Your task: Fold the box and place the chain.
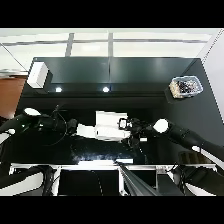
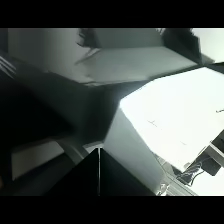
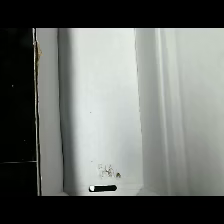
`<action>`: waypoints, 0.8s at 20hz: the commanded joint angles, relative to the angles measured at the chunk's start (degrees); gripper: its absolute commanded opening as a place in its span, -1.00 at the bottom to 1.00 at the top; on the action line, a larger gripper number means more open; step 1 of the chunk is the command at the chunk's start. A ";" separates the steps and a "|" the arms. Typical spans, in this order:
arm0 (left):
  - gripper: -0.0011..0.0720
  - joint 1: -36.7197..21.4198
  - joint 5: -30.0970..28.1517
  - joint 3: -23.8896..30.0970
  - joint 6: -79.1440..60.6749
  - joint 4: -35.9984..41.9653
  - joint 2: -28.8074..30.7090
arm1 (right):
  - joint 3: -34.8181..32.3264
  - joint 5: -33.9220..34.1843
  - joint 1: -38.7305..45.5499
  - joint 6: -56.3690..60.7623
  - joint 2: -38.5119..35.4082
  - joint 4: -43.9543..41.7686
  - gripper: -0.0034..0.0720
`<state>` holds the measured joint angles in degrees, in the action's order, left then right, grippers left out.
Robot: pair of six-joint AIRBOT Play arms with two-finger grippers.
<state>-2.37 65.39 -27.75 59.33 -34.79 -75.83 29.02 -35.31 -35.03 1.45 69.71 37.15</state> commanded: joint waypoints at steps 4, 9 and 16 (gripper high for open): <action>0.53 1.51 1.11 -2.16 -1.18 -0.66 1.92 | 0.00 0.00 0.02 0.00 0.00 0.00 0.54; 0.93 3.85 4.42 -5.77 -2.05 -0.74 4.55 | 0.00 -0.02 0.02 0.00 0.00 0.00 0.54; 0.92 9.62 1.03 -5.97 1.60 -0.76 5.60 | 0.00 0.22 0.02 0.02 0.00 0.00 0.54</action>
